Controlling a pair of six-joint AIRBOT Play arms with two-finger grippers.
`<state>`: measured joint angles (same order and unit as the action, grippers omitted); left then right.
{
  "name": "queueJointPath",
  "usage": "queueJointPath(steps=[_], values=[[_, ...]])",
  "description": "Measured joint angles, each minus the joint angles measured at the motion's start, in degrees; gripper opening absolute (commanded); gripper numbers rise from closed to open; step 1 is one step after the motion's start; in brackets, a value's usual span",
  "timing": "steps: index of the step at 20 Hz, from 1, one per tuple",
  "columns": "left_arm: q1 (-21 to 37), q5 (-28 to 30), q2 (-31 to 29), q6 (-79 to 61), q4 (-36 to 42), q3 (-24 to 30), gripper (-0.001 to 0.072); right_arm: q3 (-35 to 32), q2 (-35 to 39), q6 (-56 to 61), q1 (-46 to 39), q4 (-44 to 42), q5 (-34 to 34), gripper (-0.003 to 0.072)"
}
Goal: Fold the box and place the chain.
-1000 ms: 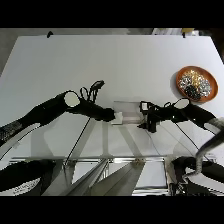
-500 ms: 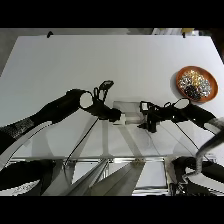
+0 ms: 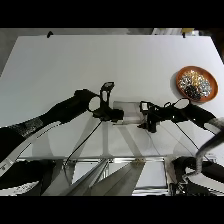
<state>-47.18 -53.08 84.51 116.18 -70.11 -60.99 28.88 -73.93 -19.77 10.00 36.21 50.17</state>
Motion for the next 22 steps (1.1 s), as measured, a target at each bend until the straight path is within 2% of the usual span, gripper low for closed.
queueJointPath(steps=[7,10,12,19,22], values=[[-2.01,-8.2,5.22,13.18,-6.32,-7.76,0.0267,0.0,0.0,0.0,0.0,0.0,-0.02,0.0402],[-2.71,-9.53,7.39,15.98,-7.56,-9.2,0.0258,0.0,0.0,0.0,0.0,0.02,-0.02,0.0402],[-3.13,-9.73,8.5,17.05,-8.13,-9.64,0.0192,0.0,0.0,0.0,0.0,0.0,-0.02,0.0402],[-4.31,-11.02,11.69,18.64,-10.58,-11.76,0.019,0.0,0.0,0.0,0.0,0.02,-0.04,0.0402],[-4.61,-12.02,12.57,18.82,-11.17,-12.39,0.0089,0.0,0.0,0.0,0.0,0.02,-0.04,0.0402]])
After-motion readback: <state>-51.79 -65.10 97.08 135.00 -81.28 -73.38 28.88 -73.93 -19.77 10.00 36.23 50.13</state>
